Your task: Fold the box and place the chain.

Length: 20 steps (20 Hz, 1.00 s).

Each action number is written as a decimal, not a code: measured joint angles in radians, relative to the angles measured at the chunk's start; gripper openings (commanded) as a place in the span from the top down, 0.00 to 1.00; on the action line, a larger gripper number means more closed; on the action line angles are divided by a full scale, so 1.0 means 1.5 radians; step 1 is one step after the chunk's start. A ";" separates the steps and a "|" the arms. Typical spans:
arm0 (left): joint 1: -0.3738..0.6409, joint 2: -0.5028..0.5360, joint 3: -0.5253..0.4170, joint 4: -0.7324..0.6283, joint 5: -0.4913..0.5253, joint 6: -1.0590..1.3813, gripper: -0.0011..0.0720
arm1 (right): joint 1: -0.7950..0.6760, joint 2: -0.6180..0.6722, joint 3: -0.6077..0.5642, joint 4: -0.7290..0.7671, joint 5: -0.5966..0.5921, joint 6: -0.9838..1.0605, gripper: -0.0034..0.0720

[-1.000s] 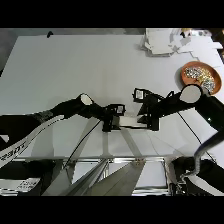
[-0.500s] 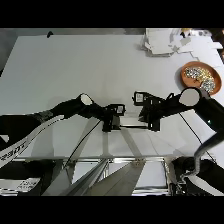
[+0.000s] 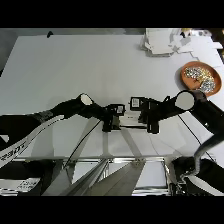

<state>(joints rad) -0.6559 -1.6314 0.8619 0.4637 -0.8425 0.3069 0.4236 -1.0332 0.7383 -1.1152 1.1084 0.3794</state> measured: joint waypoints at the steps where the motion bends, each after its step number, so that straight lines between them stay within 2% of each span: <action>1: 0.000 0.000 0.000 0.000 0.000 0.000 0.87 | 0.001 0.000 -0.003 -0.002 0.000 0.003 0.87; 3: 0.000 0.000 0.000 0.000 0.000 0.000 0.87 | 0.002 0.000 -0.013 -0.005 0.000 0.007 0.87; 4: 0.000 0.000 0.000 0.000 0.000 0.000 0.87 | 0.002 0.000 -0.018 -0.006 -0.002 0.008 0.82; 5: 0.000 0.000 0.000 0.000 0.000 0.001 0.87 | 0.002 0.000 -0.025 -0.007 -0.003 0.009 0.72; 6: 0.000 0.000 0.000 0.001 0.000 0.001 0.87 | 0.002 0.000 -0.031 -0.015 -0.001 0.009 0.69; 12: 0.000 0.000 0.000 0.001 0.000 0.001 0.87 | 0.002 0.015 -0.046 0.006 0.003 0.010 0.69; 14: 0.000 0.000 0.000 0.000 0.000 0.000 0.87 | 0.002 0.033 -0.047 0.023 0.009 0.009 0.74; 15: 0.000 0.000 0.000 0.000 0.000 0.000 0.87 | 0.002 0.041 -0.047 0.031 0.005 0.009 0.80; 16: 0.000 0.000 0.000 0.000 0.000 0.000 0.87 | 0.002 0.047 -0.048 0.039 0.004 0.009 0.91; 20: 0.000 0.000 0.000 0.000 0.000 0.000 0.87 | 0.002 0.051 -0.049 0.076 -0.018 0.009 0.93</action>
<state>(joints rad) -0.6563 -1.6314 0.8619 0.4641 -0.8425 0.3069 0.4259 -0.9573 0.6655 -1.0008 1.0821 0.3927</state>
